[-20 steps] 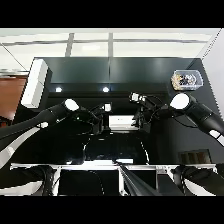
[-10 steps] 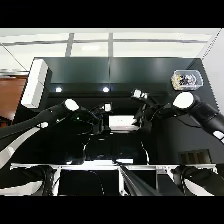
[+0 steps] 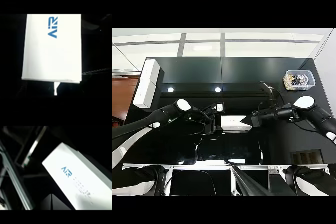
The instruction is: Fold the box and place the chain.
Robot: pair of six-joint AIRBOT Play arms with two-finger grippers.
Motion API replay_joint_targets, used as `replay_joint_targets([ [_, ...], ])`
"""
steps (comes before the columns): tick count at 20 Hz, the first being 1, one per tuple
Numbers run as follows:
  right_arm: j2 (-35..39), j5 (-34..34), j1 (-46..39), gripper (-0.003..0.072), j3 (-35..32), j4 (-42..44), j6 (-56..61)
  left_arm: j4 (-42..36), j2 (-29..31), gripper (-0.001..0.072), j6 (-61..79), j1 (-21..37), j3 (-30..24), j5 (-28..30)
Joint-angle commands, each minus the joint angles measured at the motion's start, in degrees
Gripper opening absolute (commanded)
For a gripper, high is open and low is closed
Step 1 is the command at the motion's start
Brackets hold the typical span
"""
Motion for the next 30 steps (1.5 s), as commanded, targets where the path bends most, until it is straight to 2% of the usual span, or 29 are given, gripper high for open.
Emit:
replay_joint_targets([
  [1,-3.7,-2.3,-0.5,0.0007,-2.1,8.1,1.8,0.0,0.0,0.0256,0.0,0.0,0.0,0.0],
  [7,-6.4,-9.5,-0.4,0.0013,-2.9,-6.6,12.0,0.0,0.0,0.0257,0.0,0.0,0.0,0.0],
  [13,-6.3,-12.1,-0.4,0.0014,-2.8,-7.2,11.8,0.0,0.0,0.0257,0.0,0.0,0.0,0.0],
  [16,-5.5,-8.9,-0.6,0.0014,-1.2,-7.5,10.5,0.0,0.0,0.0257,0.0,0.0,0.0,0.1],
  [18,-2.8,-4.7,-0.9,0.0014,2.4,-9.4,10.4,0.0,0.0,0.0257,0.0,0.0,0.0,0.1],
  [21,4.7,1.4,-3.9,0.0014,9.5,-15.8,10.9,0.0,0.0,0.0257,0.0,0.0,0.0,0.0],
  [23,11.0,0.6,-7.7,0.0014,11.9,-23.2,13.9,0.0,0.0,0.0259,0.0,0.0,0.0,0.1],
  [24,13.7,-0.2,-9.9,0.0013,12.0,-26.6,16.0,0.0,0.0,0.032,0.0,0.1,0.0,0.1],
  [25,16.2,0.0,-12.3,0.0013,12.0,-30.6,19.0,0.1,0.3,0.048,0.0,0.1,0.0,0.1],
  [26,18.0,0.5,-14.1,0.0014,12.0,-34.2,21.8,0.6,0.8,0.0707,0.0,0.1,0.0,0.2],
  [30,20.5,4.2,-19.3,0.0014,12.0,-42.7,27.4,8.3,6.6,0.072,-3.8,0.2,0.0,-0.2],
])
